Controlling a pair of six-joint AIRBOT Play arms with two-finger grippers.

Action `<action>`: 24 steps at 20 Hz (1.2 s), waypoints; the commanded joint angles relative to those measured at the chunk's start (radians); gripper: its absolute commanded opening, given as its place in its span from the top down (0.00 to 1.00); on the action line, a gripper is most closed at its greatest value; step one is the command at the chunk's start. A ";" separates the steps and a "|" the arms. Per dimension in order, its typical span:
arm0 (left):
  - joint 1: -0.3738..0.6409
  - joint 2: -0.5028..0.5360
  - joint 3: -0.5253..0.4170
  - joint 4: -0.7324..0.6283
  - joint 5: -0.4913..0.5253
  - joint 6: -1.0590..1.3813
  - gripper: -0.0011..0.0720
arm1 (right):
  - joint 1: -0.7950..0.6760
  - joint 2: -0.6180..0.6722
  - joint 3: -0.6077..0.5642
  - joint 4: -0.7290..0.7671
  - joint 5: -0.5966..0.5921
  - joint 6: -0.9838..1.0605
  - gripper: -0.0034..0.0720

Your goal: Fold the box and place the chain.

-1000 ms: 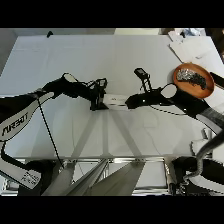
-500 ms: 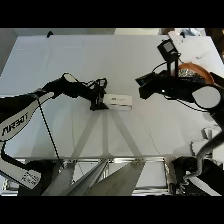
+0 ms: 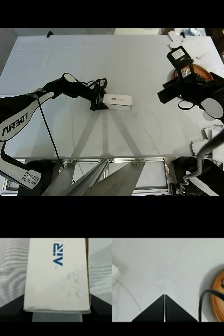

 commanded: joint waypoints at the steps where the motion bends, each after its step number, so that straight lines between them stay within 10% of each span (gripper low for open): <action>1: 0.000 0.000 0.000 -0.003 0.005 0.000 0.86 | 0.000 0.003 0.000 -0.087 0.107 0.050 0.94; 7: 0.000 0.115 0.000 -0.001 0.002 -0.184 0.98 | 0.000 0.003 0.000 -0.085 0.097 0.050 0.94; 16: 0.000 0.605 0.000 0.042 0.120 -0.549 0.98 | 0.000 0.003 0.000 -0.054 0.092 0.050 0.94; 24: 0.009 0.879 0.000 0.878 0.248 -1.398 0.97 | 0.000 0.003 0.000 0.006 0.092 0.050 0.94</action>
